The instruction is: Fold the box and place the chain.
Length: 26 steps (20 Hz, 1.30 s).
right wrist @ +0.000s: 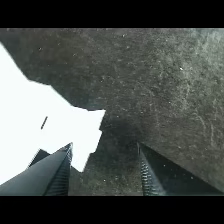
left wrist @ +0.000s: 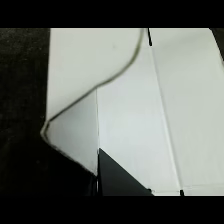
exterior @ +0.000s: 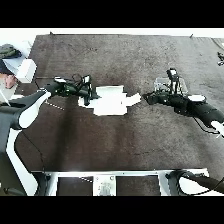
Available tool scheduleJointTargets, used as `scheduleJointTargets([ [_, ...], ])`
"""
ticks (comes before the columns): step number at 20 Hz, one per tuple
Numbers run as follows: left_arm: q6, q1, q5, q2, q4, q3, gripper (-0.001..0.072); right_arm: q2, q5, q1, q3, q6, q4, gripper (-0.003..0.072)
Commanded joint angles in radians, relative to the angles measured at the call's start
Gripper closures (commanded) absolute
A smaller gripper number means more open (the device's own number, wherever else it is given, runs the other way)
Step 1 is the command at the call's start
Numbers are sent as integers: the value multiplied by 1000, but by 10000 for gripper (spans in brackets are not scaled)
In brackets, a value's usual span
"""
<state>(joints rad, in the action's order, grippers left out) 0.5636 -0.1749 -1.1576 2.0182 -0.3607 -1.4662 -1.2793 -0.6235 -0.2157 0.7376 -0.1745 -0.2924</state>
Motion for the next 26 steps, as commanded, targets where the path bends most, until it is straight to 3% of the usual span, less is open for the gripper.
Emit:
scheduleJointTargets([
  [1,22,-1,-5,0,-4,0,698,0,-52,1,0,67,0,223],
  [14,9,-1,-28,13,-58,-56,699,0,-113,1,0,83,0,222],
  [22,10,-1,-11,24,-58,-56,696,0,-285,11,0,309,-6,223],
  [26,10,-1,-11,24,-58,-56,697,0,-274,100,0,366,-103,223],
])
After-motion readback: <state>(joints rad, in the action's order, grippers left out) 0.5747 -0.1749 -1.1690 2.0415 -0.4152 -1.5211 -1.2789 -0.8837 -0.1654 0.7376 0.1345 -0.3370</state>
